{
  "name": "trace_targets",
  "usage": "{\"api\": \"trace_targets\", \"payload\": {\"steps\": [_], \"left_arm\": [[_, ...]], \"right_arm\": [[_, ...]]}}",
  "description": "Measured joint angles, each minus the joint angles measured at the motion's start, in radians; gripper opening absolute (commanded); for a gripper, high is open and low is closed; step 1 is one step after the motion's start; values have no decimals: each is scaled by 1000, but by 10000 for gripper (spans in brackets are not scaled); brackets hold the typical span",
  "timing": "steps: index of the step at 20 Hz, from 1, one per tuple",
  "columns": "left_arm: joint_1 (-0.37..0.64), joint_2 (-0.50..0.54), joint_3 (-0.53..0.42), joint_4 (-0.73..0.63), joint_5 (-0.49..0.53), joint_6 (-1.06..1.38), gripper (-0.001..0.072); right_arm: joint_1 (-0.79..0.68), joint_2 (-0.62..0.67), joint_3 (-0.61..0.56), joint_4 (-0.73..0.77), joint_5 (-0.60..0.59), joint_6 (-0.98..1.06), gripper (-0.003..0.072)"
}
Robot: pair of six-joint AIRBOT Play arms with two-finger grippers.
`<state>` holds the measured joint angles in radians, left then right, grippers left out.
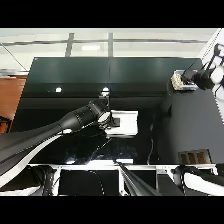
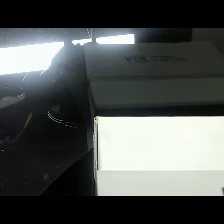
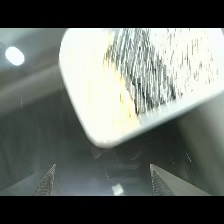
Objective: Fold the box and place the chain.
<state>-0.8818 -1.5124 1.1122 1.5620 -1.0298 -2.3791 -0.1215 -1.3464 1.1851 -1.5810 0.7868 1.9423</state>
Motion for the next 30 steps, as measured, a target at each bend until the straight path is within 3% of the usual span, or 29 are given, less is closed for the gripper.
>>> {"api": "trace_targets", "payload": {"steps": [1, 2, 5, 8, 14, 16, 17, 18, 24, 30], "left_arm": [[0, 0, 0, 0, 0, 0, 31], [0, 0, 0, 0, 0, -2, 31], [0, 0, 0, 0, 0, -2, 31], [0, 0, 0, 0, 0, -1, 31], [0, 0, 0, 0, 0, 1, 31], [0, 0, 0, 0, 0, 1, 32], [0, 0, 0, 0, 0, 0, 32], [0, 0, 0, 0, 0, 1, 31], [0, 0, 0, 0, 3, 0, 32], [0, 0, 0, 0, 8, 0, 32]], "right_arm": [[-25, -82, 100, 44, 49, 10, 695], [-46, -171, 211, 82, 114, 33, 586], [-84, -387, 479, 145, 325, 119, 585], [-100, -514, 615, 192, 433, 182, 584], [-108, -623, 686, 254, 475, 236, 576], [-109, -647, 690, 263, 475, 241, 410], [-109, -655, 692, 271, 483, 244, 191], [-109, -660, 694, 274, 479, 243, 41], [-126, -616, 697, 286, 480, 116, 16], [-156, -401, 698, 340, 461, -135, 14]]}}
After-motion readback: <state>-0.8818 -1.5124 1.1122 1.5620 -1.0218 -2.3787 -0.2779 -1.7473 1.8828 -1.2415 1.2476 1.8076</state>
